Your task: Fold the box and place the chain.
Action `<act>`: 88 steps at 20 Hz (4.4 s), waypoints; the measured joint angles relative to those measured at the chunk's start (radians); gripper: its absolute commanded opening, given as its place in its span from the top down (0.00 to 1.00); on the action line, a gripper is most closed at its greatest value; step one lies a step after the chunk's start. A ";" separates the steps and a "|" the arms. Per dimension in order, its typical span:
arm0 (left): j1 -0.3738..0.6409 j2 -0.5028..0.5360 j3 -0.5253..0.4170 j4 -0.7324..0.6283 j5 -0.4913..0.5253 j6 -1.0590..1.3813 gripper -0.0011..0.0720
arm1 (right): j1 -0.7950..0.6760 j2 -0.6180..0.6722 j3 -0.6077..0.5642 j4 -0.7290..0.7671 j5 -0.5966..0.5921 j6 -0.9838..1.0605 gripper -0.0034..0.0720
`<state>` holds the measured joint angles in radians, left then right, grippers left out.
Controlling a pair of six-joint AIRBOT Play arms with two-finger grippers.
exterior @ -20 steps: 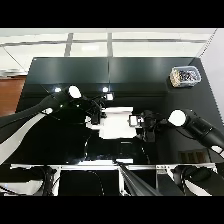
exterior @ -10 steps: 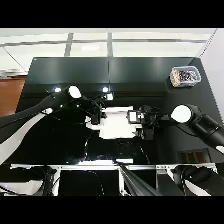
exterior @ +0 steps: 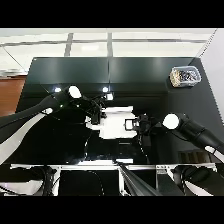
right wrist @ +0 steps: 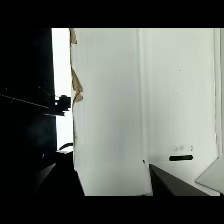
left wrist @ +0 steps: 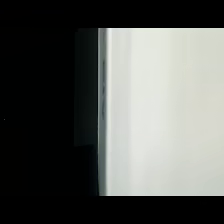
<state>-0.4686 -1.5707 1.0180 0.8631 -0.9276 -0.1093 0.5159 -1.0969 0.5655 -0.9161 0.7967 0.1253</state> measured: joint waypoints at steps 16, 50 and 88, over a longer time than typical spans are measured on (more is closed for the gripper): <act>0.000 0.000 0.000 0.000 -0.001 -0.001 0.95 | -0.108 0.002 0.072 0.103 -0.142 0.004 0.09; 0.000 0.000 0.000 0.001 -0.043 0.000 0.95 | -0.134 -0.252 0.076 0.280 -0.066 -0.300 0.28; 0.062 0.111 -0.214 -0.430 0.229 -0.493 0.95 | -0.132 -0.253 0.076 0.262 -0.087 -0.282 0.63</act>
<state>-0.4065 -1.4593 0.8036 0.4335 -0.6987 -0.6022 0.3836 -1.3502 0.6411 -0.6544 0.7094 -0.1566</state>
